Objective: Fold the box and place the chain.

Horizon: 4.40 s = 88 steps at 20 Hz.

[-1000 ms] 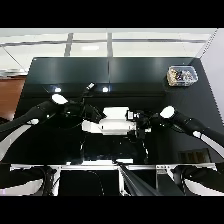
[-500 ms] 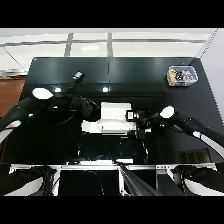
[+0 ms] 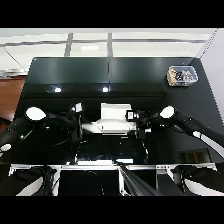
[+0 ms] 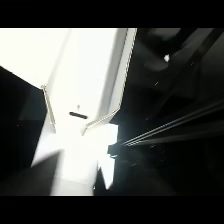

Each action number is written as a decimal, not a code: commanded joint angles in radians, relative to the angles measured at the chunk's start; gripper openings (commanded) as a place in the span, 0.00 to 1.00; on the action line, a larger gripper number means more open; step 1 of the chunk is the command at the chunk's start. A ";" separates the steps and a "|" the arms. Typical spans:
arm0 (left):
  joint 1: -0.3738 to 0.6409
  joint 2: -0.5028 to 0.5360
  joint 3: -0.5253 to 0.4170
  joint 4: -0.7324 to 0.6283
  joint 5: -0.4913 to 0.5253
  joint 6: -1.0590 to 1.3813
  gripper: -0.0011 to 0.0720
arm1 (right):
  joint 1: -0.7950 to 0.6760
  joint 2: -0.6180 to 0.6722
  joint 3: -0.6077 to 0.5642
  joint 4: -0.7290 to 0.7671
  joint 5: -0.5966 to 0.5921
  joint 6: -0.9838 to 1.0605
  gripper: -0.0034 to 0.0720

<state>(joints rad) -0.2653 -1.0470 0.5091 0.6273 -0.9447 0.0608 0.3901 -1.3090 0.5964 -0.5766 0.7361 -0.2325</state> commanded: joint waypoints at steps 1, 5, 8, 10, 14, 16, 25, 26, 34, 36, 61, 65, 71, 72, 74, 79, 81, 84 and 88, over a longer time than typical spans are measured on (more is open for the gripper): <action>-0.055 -0.008 -0.014 0.047 0.196 0.216 0.98 | 0.001 0.000 0.000 0.000 0.000 0.000 0.29; -0.127 -0.082 0.027 0.071 0.242 0.225 0.97 | 0.001 0.000 0.000 0.000 0.000 0.000 0.29; -0.169 -0.127 0.049 0.058 0.242 0.217 0.96 | 0.001 0.000 0.000 0.000 0.000 0.000 0.29; -0.171 -0.130 0.049 0.022 0.236 0.193 0.93 | 0.001 0.000 0.000 0.000 0.000 0.000 0.29; -0.171 -0.130 0.050 -0.068 0.227 0.194 0.29 | 0.001 0.000 0.000 0.000 0.000 0.000 0.29; -0.171 -0.131 0.050 -0.068 0.225 0.194 0.29 | 0.001 0.000 0.000 0.000 0.000 0.000 0.29; -0.235 -0.207 0.051 -0.225 0.235 0.197 0.29 | 0.001 0.000 0.000 0.000 0.000 0.000 0.29; -0.234 -0.207 0.050 -0.225 0.251 0.196 0.29 | 0.001 0.000 0.000 0.000 0.000 0.000 0.29; -0.227 -0.207 0.050 -0.225 0.266 0.196 0.51 | 0.001 0.000 0.000 0.000 0.000 0.000 0.29; -0.226 -0.206 0.051 -0.218 0.265 0.195 0.06 | 0.001 0.000 0.000 0.000 0.000 0.000 0.29; 0.341 -0.315 0.045 -0.119 -0.212 -1.036 0.05 | 0.001 0.000 0.000 0.000 0.000 0.000 0.29; 0.215 -0.338 0.045 -0.114 -0.124 -1.036 0.05 | 0.001 0.000 0.000 0.000 0.000 0.000 0.29; 0.143 -0.351 0.051 -0.115 -0.114 -1.032 0.05 | 0.001 0.000 0.000 0.000 0.000 0.000 0.29; 0.143 -0.351 0.051 -0.116 -0.113 -1.032 0.05 | 0.001 0.000 0.000 0.000 0.000 0.000 0.29; 0.142 -0.351 0.056 -0.116 -0.118 -1.031 0.05 | 0.001 0.000 0.000 0.000 0.000 0.000 0.29; 0.141 -0.350 0.123 -0.116 -0.222 -0.928 0.79 | 0.001 0.000 0.000 0.000 0.000 0.000 0.29; 0.141 -0.350 0.150 -0.116 -0.235 -0.928 0.98 | 0.001 0.000 0.000 0.000 0.000 0.000 0.29; 0.140 -0.350 0.172 -0.116 -0.257 -0.931 0.97 | 0.001 0.000 0.000 0.000 0.000 0.000 0.29; 0.098 -0.349 0.219 -0.096 -0.293 -0.990 0.93 | 0.001 0.000 0.000 0.000 0.000 0.000 0.29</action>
<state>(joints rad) -0.1429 -1.3964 0.6952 0.5163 -1.2125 -0.8860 0.3901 -1.3090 0.5964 -0.5766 0.7357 -0.2329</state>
